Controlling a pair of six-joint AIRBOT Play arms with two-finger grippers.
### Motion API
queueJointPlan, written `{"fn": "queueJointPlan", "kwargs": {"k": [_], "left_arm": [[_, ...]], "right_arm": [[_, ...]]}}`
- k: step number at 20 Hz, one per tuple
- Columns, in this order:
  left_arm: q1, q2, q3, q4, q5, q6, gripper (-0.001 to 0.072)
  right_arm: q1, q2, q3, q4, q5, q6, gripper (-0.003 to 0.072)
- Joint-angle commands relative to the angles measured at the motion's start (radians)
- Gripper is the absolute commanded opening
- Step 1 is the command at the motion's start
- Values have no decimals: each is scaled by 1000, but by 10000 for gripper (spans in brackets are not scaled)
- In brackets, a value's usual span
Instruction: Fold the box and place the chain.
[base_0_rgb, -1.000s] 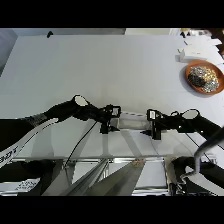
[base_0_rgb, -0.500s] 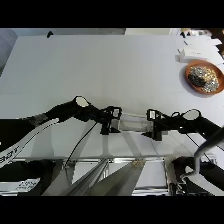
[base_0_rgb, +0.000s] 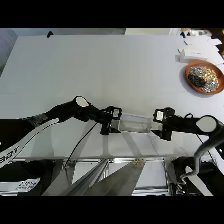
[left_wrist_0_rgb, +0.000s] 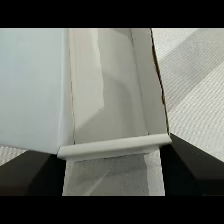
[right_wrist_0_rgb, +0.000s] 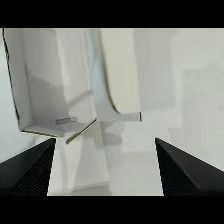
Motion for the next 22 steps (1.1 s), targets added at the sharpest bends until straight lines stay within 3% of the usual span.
{"fn": "queueJointPlan", "kwargs": {"k": [1, 6, 7, 11, 12, 13, 14, 17, 19, 22], "left_arm": [[1, 1, 0, -2, 3, -3, 208], [1, 1, 0, -2, 3, -3, 208], [1, 1, 0, -2, 3, -3, 208], [1, 1, 0, -2, 3, -3, 208], [1, 1, 0, -2, 3, -4, 208], [1, 1, 0, -2, 3, -3, 208], [1, 1, 0, -2, 3, -3, 208], [1, 1, 0, -2, 3, -3, 208], [1, 1, 0, -2, 2, -3, 208], [1, 1, 0, -2, 3, -3, 208]], "right_arm": [[0, 132, 1, -59, 35, 157, 687], [1, 247, 1, 2, 66, 218, 683], [1, 258, 1, 32, 82, 218, 649], [30, 264, 18, 137, 196, 235, 404], [37, 264, 33, 136, 255, 237, 293], [37, 264, 54, 137, 329, 237, 121], [37, 264, 79, 139, 396, 240, 23], [38, 261, 106, 238, 404, 314, 24], [37, 229, 106, 315, 299, 306, 24], [37, 79, 106, 288, 134, 303, 24]]}}
